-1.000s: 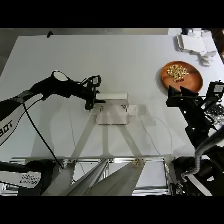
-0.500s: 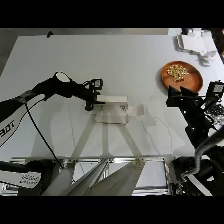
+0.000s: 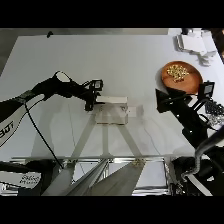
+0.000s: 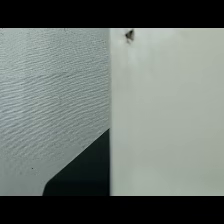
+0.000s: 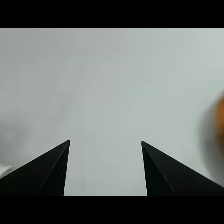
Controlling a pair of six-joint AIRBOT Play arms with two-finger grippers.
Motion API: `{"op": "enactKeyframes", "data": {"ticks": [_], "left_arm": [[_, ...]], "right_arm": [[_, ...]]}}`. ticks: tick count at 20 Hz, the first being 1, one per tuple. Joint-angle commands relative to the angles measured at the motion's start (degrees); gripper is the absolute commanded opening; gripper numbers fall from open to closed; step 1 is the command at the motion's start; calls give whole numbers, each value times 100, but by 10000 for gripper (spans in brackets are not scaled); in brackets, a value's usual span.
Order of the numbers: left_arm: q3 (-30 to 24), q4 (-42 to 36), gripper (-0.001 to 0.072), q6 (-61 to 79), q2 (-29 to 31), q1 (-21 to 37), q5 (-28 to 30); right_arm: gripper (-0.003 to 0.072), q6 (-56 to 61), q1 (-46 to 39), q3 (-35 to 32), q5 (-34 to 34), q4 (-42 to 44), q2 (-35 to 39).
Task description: Fold the box and place the chain.
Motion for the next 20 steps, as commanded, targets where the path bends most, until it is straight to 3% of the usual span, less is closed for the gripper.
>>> {"op": "enactKeyframes", "data": {"ticks": [1,3,6,9,13,15,20], "left_arm": [[-2,11,6,-2,4,-4,2],[-2,13,6,-2,4,-4,0],[-2,13,6,-2,4,-4,0],[-2,11,6,-2,4,-4,2],[-2,13,6,-2,4,-4,2],[-2,13,6,-2,4,-4,2],[-2,13,6,-2,4,-4,2]], "right_arm": [[504,166,0,11,1550,-892,-87],[503,927,4,83,2031,-2059,-317],[505,2326,4,361,2973,-4551,-815],[543,2369,4,505,3049,-5836,-1121],[544,1134,4,505,2883,-5598,-1342],[589,-24,4,505,2872,-5265,-1493],[646,-2459,4,507,2892,-2892,-2579]]}}
